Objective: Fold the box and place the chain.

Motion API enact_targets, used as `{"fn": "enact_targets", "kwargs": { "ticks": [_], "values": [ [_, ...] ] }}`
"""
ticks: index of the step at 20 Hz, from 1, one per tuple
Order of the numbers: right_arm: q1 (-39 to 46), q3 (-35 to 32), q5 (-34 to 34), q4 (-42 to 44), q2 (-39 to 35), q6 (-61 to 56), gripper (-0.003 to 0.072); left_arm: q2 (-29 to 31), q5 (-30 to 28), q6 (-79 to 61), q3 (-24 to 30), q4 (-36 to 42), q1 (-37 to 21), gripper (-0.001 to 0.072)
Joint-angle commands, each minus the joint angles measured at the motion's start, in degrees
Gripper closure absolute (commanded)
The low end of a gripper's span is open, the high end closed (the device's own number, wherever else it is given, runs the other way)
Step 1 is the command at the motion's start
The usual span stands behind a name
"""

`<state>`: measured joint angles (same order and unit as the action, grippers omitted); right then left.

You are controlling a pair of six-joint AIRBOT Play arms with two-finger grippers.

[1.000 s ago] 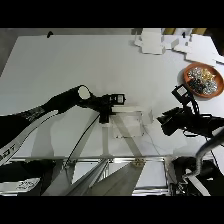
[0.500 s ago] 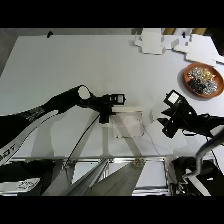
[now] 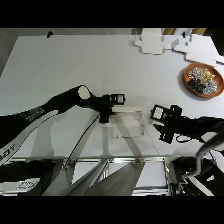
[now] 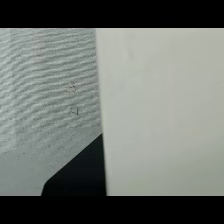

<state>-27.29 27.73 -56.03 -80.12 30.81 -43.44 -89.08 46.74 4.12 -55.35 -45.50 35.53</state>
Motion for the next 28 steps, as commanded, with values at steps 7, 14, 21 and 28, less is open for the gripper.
{"fn": "enact_targets", "kwargs": {
  "ticks": [7,14,21,28],
  "values": [
    [-2.89,-1.79,0.96,-0.57,0.02,-1.07,0.0347,-0.02,0.07,0.0,-0.02,0.0,0.04,0.0701],
    [-6.43,-8.87,7.28,2.6,0.04,4.28,0.0342,-0.02,0.17,0.0,-0.02,0.0,0.04,0.0701],
    [-12.76,-13.11,15.41,2.56,0.02,5.11,0.0095,-0.02,0.22,0.0,-0.02,0.0,0.04,0.0701],
    [-12.76,-13.14,18.82,2.54,0.02,4.96,0.0095,-0.02,0.2,0.0,-0.02,0.0,0.04,0.0701]
  ]
}}
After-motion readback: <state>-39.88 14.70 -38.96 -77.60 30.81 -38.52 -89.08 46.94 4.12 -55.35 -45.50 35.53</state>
